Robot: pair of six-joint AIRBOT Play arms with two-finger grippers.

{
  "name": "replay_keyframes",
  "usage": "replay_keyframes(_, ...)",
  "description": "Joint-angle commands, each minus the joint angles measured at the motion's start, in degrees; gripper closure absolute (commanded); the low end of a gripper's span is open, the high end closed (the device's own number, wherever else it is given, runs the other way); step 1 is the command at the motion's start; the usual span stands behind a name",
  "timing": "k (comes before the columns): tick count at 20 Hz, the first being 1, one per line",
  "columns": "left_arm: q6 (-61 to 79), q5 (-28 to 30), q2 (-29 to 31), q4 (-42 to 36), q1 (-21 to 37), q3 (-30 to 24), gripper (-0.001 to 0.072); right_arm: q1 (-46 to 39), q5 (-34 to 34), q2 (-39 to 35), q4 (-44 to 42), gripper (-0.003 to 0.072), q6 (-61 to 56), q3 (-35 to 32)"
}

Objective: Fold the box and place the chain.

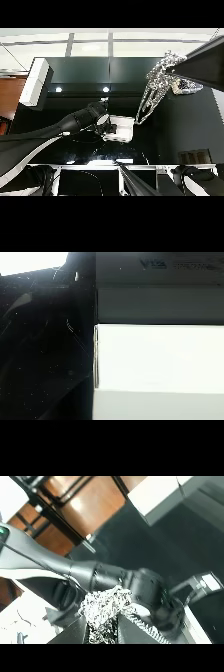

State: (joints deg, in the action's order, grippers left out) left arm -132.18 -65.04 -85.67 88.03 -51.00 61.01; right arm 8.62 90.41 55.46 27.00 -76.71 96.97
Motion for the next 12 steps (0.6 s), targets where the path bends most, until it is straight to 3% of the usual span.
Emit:
replay_keyframes(1,0.0,0.0,0.0,0.0,0.0,0.0,0.0683,3.0,-4.4,0.0,0.9,0.0681,0.1,0.0)
replay_keyframes(9,0.0,0.0,0.0,0.0,0.0,0.0,0.0683,4.8,-4.0,0.8,4.8,0.0681,0.0,-0.4)
replay_keyframes(12,0.0,0.0,0.0,0.0,0.0,0.0,0.0683,8.8,-2.4,0.8,8.8,0.0681,-0.2,-6.8)
